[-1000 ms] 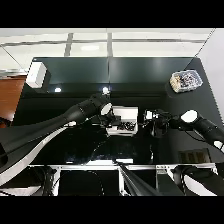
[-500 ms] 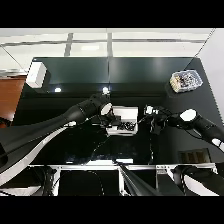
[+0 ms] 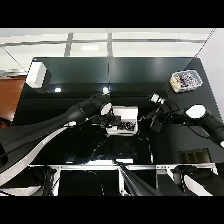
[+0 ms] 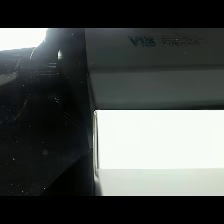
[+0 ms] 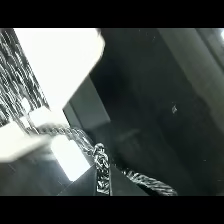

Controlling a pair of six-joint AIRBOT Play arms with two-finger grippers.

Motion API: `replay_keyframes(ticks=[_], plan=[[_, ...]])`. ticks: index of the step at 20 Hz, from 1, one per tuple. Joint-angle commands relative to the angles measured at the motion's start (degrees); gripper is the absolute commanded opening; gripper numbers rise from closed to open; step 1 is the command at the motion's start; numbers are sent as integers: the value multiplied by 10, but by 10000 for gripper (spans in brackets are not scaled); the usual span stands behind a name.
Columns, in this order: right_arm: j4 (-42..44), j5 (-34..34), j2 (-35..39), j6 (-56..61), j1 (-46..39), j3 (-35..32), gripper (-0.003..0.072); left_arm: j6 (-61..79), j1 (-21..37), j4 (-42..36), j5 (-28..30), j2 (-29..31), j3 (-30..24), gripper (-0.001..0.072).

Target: Fold the box and place the chain.

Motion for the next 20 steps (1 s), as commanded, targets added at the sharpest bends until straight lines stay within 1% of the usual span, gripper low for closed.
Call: replay_keyframes(ticks=[1,4,6,9,10,11,14,15,16,17,20], plan=[[-14,106,76,165,1,51,21,0,0,0,-1,0,0,30],[28,169,129,248,1,108,21,0,0,0,-1,0,0,30],[86,189,136,293,1,142,21,0,0,0,-1,0,0,30],[219,166,131,323,7,148,21,0,0,0,-1,0,0,30],[224,149,127,347,21,148,22,0,0,0,-1,0,0,30],[210,132,122,364,37,146,22,0,0,0,-1,0,0,30],[111,90,102,417,83,129,27,0,0,0,-1,0,0,30],[79,86,96,430,90,124,126,0,0,0,-1,0,0,30],[48,87,93,445,92,121,330,0,0,1,-1,0,0,30],[19,89,93,452,90,121,371,0,0,1,-1,0,0,30],[-41,113,100,452,38,129,367,0,0,1,-1,0,0,30]])
